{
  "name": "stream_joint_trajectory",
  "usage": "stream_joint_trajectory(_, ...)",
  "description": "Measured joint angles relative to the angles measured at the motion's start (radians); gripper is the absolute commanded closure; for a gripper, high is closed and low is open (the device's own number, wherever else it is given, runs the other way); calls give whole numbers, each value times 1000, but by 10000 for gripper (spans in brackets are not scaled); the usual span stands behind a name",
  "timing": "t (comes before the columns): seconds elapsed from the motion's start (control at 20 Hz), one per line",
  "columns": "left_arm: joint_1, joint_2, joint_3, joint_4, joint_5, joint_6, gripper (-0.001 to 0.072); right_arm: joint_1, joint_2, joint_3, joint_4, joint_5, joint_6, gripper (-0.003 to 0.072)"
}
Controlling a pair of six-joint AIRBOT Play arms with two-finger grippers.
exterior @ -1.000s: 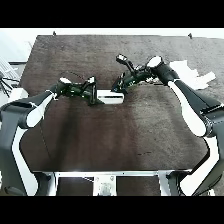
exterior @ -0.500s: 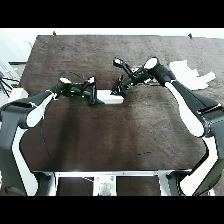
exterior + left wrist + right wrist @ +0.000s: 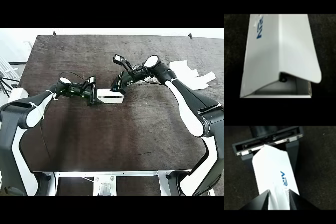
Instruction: Fold the box and place the chain.
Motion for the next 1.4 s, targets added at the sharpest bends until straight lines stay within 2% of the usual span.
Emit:
stream_joint_trajectory(0.85,0,0,0,1,0,2,360,31,-16,-3,-85,5,35,402)
stream_joint_trajectory(1.15,-2,0,0,5,-10,9,360,29,-16,-71,-66,28,51,389)
stream_joint_trajectory(1.4,-2,0,0,4,-12,4,360,1,-17,-91,28,51,29,393)
